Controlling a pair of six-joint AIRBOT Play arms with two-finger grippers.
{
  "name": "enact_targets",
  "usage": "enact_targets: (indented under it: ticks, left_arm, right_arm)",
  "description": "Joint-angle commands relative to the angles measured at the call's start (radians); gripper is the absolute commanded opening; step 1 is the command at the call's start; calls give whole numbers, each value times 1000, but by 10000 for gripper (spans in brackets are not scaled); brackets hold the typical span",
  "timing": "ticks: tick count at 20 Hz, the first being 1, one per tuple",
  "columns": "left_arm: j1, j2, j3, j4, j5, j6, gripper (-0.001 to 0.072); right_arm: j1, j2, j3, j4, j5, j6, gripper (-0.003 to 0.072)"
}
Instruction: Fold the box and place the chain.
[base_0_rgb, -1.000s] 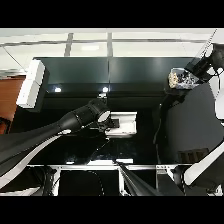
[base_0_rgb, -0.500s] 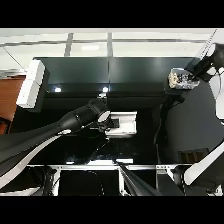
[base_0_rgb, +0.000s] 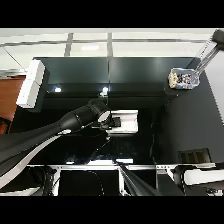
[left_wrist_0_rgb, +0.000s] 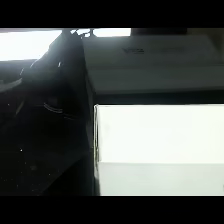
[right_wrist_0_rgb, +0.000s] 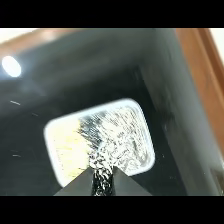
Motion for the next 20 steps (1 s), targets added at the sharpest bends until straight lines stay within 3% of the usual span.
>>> enact_targets:
  ticks: [1,10,16,20]
  left_arm:
    - [1,0,0,1,41,0,27]
    - [1,0,0,3,45,0,27]
    - [1,0,0,3,41,0,27]
    - [1,0,0,3,41,0,27]
  right_arm:
    - [2,165,1,113,16,-72,13]
    - [13,452,-11,462,84,-169,13]
    - [208,605,-135,486,113,-260,13]
    - [335,613,-149,490,214,-283,13]
